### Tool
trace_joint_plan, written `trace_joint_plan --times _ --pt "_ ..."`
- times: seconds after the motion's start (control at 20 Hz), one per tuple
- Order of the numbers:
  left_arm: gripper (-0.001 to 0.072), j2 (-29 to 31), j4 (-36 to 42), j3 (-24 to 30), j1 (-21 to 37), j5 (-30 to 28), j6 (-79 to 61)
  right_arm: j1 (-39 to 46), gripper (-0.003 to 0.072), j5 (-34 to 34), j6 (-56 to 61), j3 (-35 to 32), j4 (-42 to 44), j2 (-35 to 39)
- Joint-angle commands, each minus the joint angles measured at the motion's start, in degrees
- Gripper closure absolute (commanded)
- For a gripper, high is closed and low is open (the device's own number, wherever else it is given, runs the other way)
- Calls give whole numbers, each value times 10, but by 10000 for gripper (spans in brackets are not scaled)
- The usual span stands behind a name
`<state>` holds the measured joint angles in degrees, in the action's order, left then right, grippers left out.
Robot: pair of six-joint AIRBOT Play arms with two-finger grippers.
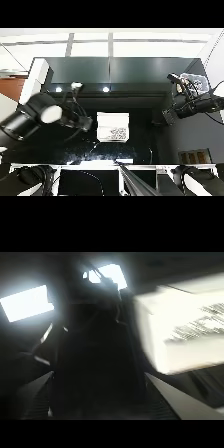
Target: Fold the box and place the chain.
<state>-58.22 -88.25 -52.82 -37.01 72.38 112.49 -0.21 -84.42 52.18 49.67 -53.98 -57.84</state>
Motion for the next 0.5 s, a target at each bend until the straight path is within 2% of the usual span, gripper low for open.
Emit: trace_joint_plan --times 0.0,0.05,0.1,0.25,0.3,0.35,0.45 --pt "87 33 210 42 119 -77 -322 1 -8 5 10 -16 -13 0" --pt "87 29 350 68 146 -78 -495 1 -8 6 10 -22 -13 0" --pt "87 25 425 91 159 -74 -616 1 -8 6 10 -29 -13 0" --pt "79 12 414 139 164 -124 -739 1 -9 8 10 -44 -18 0" --pt "44 9 400 149 163 -137 -756 1 -8 10 10 -44 -23 0" --pt "-9 5 383 158 163 -141 -791 1 -8 12 10 -44 -23 0" --pt "-3 -3 358 175 163 -133 -907 1 -8 17 10 -44 -25 0"
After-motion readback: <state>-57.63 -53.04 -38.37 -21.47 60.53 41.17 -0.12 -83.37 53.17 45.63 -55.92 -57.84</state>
